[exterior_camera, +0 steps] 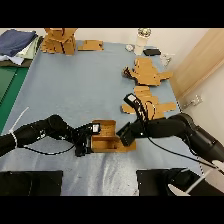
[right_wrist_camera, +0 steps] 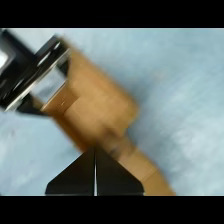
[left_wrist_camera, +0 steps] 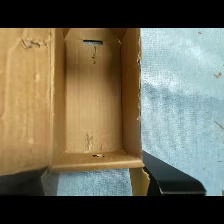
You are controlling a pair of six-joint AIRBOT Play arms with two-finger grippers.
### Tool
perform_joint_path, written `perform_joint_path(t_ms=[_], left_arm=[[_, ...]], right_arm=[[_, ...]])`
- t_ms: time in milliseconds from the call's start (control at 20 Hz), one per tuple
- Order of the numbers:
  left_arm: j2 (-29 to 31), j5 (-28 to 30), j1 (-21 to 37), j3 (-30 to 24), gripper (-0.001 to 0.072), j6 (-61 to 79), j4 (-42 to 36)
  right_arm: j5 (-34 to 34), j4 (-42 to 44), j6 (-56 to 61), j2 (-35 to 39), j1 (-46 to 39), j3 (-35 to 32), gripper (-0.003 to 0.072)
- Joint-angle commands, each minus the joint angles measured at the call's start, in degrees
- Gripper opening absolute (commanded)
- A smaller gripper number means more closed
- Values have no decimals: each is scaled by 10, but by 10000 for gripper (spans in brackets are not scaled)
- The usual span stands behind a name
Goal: Fold the box.
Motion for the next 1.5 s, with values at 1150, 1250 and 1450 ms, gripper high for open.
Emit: perform_joint_path(t_ms=[1150,1250,1450], left_arm=[[0,0,0,0,396,0,0],[0,0,0,0,396,0,0],[0,0,0,0,396,0,0]], right_arm=[[153,-134,-234,-78,87,-84,137],[153,-134,-235,-78,101,-81,87],[156,-133,-245,-80,131,-81,88]])
